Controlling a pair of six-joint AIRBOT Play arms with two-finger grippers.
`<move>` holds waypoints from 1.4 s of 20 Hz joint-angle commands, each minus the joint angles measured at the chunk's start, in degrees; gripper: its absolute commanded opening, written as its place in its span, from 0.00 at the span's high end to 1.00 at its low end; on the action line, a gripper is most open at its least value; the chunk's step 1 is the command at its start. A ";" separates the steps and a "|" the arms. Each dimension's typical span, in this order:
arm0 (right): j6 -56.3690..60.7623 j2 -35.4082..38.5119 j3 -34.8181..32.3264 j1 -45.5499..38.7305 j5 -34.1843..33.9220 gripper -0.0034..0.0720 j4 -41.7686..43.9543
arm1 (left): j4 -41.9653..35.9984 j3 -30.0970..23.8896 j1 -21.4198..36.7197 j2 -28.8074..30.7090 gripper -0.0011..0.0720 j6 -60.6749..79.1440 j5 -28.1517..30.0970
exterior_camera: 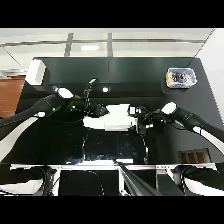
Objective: Fold the box and place the chain.
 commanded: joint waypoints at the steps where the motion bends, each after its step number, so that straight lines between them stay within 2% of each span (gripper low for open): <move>1: 0.07 -0.04 0.07 0.04 -0.13 0.69 0.13 | 4.76 1.79 1.07 1.55 0.95 0.11 0.46; 3: 0.07 -0.04 0.07 0.04 -0.13 0.69 0.13 | 7.56 3.56 3.50 6.51 0.95 -0.24 0.94; 6: 0.07 -0.04 0.07 0.04 -0.13 0.69 0.15 | 8.87 1.75 6.14 15.69 0.95 0.57 -0.37; 7: 0.07 -0.04 0.07 0.04 -0.13 0.69 0.15 | 9.38 0.09 6.14 18.10 0.95 4.50 -0.50; 10: 0.07 -0.04 0.07 0.04 -0.11 0.69 0.13 | 9.27 -5.05 5.40 22.88 0.94 29.31 -3.96; 11: 0.07 -0.04 0.07 0.04 -0.11 0.69 0.13 | 10.34 -6.05 5.42 22.77 0.85 34.69 -5.03; 12: 0.07 -0.04 0.07 0.04 -0.13 0.69 0.15 | 12.63 -7.06 5.40 22.23 0.50 40.02 -4.37; 13: 0.07 -0.04 0.07 0.04 -0.13 0.69 0.15 | 14.19 -7.87 5.42 21.38 0.10 44.72 -2.78; 14: 0.07 -0.04 0.07 0.04 -0.13 0.69 0.13 | 15.23 -8.55 5.42 20.28 0.01 47.08 -0.52; 17: 0.07 -0.04 0.07 0.04 -0.13 0.69 0.13 | 15.04 -8.17 3.91 17.25 0.01 57.05 0.37; 19: 0.07 -0.04 0.07 0.04 -0.13 0.69 0.13 | 14.67 -7.37 3.87 14.23 0.01 56.98 0.48; 22: 0.09 -0.04 0.07 0.04 -0.13 0.69 0.15 | 12.41 -7.06 3.61 11.02 0.05 57.07 -3.67; 24: 0.07 -0.04 0.07 0.04 -0.13 0.69 0.15 | 12.52 -7.13 2.12 10.29 0.06 57.05 -2.97; 25: 0.07 -0.04 0.07 0.04 -0.13 0.69 0.15 | 12.00 -7.13 1.55 10.19 0.10 57.05 -2.05; 26: 0.07 -0.04 0.07 0.04 -0.13 0.69 0.15 | 11.30 -7.13 1.33 10.10 0.21 57.02 -1.90; 28: 0.07 -0.04 0.07 0.04 -0.13 0.69 0.15 | 10.38 -7.13 1.27 9.79 0.26 57.02 -1.99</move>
